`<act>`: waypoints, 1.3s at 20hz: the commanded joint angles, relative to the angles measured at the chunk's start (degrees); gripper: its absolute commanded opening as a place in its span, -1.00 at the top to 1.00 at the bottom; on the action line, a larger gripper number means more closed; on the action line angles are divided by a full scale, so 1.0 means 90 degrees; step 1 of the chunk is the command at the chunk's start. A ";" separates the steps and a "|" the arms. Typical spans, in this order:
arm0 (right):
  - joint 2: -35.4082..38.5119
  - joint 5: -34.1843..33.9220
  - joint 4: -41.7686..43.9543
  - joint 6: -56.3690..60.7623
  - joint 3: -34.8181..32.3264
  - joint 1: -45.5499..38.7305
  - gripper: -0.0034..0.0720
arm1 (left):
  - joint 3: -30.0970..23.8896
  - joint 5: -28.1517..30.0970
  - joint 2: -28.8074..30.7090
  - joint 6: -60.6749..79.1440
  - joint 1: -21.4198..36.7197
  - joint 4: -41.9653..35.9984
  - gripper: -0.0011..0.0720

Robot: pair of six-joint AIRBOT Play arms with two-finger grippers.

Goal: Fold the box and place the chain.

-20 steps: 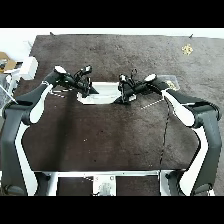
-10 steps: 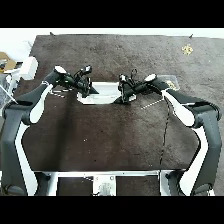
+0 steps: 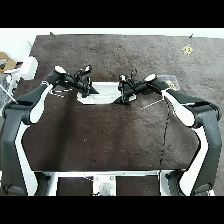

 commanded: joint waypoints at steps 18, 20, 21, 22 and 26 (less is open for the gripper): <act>-0.0005 0.0000 0.0002 0.0000 -0.0002 0.0007 -0.25 | 0.0083 -0.1681 0.0967 -0.1615 0.1027 -0.0177 0.12; -0.0005 0.0000 0.0002 0.0000 -0.0002 0.0007 -0.25 | 0.0051 -0.1982 0.0945 -0.2086 0.1035 -0.0095 0.56; -0.0005 0.0000 0.0002 0.0000 -0.0002 0.0007 -0.25 | -0.0087 -0.2064 0.0942 -0.2106 0.0988 -0.0090 0.69; -0.0005 0.0000 0.0002 0.0000 -0.0002 0.0007 -0.25 | -0.0274 -0.2069 0.0942 -0.2103 0.0894 -0.0092 0.69; -0.0005 0.0002 0.0002 0.0000 -0.0002 0.0005 -0.25 | -0.0741 -0.1885 0.0945 -0.1979 0.0444 -0.0102 0.94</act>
